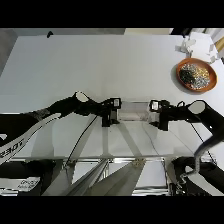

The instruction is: Fold the box and place the chain.

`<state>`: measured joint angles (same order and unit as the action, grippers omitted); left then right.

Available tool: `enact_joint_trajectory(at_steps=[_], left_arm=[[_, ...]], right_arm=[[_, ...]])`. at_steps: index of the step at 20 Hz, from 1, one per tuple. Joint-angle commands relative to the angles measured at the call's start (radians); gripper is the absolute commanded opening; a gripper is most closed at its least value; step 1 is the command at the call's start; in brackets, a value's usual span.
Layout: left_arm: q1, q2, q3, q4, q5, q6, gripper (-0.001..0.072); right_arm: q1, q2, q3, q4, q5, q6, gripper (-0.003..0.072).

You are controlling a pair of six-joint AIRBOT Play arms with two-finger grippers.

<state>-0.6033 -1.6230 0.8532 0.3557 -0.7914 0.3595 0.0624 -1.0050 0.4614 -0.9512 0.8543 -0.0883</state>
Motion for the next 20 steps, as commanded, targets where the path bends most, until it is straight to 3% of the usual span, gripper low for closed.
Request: enact_joint_trajectory(at_steps=[1,4,5,7,9,12,14,17,20], left_arm=[[0.001,0.000,0.000,0.000,0.002,-0.002,0.0133],[0.001,0.000,0.000,-0.001,0.002,-0.002,0.0133],[0.001,0.000,0.000,0.000,0.002,-0.002,0.0133],[0.001,0.000,0.000,-0.001,0.002,-0.002,0.0133],[0.001,0.000,0.000,-0.001,0.001,-0.002,0.0133],[0.001,0.000,0.000,-0.001,0.001,-0.002,0.0133],[0.001,0.000,0.000,-0.001,-0.002,-0.002,0.0133],[0.001,0.000,0.000,-0.001,-0.002,-0.002,0.0133],[0.001,0.000,0.000,-0.001,-0.002,-0.002,0.0133]], right_arm=[[0.000,0.113,0.001,-0.116,0.033,0.185,0.0683],[0.000,0.185,0.001,0.138,0.068,0.182,0.0629],[0.001,0.188,0.001,0.261,0.080,0.183,0.0533],[0.029,0.182,0.001,0.460,0.094,0.179,0.0024],[0.060,0.156,0.001,0.599,0.009,0.134,0.0018],[0.076,0.056,0.001,0.745,-0.217,0.142,0.0018],[0.076,-0.021,0.001,0.752,-0.328,0.206,0.0018],[0.076,-0.113,0.001,0.659,-0.331,0.349,0.0018],[0.075,-0.126,0.001,0.572,-0.298,0.414,0.0018]])
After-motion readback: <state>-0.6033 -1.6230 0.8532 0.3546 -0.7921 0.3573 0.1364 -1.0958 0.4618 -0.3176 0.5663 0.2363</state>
